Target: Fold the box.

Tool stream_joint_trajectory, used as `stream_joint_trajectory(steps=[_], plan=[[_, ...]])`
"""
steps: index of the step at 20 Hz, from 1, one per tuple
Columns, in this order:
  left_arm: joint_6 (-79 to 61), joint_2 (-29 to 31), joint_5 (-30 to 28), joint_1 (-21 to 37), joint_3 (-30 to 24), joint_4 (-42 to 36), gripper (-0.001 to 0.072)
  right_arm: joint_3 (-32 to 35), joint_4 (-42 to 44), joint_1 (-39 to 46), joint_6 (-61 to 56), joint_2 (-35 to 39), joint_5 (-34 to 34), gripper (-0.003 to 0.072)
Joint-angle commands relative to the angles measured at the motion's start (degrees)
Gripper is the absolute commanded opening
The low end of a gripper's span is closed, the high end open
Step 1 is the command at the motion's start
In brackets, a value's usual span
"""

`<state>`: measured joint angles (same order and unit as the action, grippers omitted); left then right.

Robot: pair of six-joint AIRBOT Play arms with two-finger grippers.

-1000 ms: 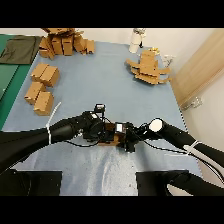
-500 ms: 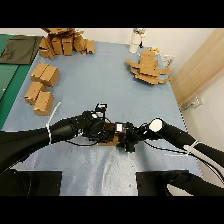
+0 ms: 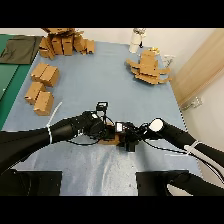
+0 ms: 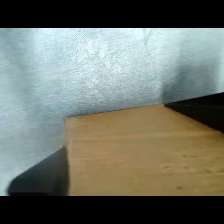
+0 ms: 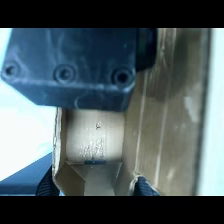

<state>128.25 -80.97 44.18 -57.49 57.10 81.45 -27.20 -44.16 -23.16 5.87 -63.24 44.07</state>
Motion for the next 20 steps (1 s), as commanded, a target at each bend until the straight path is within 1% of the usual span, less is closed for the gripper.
stream_joint_trajectory(steps=[1,3,5,12,15,17,20], plan=[[-0.9,-0.1,3.7,0.0,0.0,-0.1,0.042,0.0,0.0,-0.1,0.1,0.0,0.1,0.0497],[0.1,0.0,8.0,0.0,0.2,-0.1,0.042,0.0,0.0,-0.1,0.1,0.0,0.1,0.0498],[0.8,0.0,10.3,0.0,0.9,-0.1,0.0421,0.0,0.0,-0.1,0.1,0.0,0.1,0.0498],[3.8,-0.3,12.0,0.0,4.3,1.0,0.0421,0.0,0.0,-0.1,0.1,0.0,0.1,0.0498],[5.2,-2.7,14.1,0.1,5.6,1.2,0.042,0.0,0.0,-0.1,0.1,0.0,0.1,0.0497],[5.3,-5.3,16.2,0.1,7.8,1.3,0.042,0.0,0.0,-0.1,0.1,0.0,0.1,0.0498],[6.9,-7.5,19.4,0.0,10.8,4.1,0.042,0.0,0.0,-0.1,0.1,0.0,0.1,0.0498]])
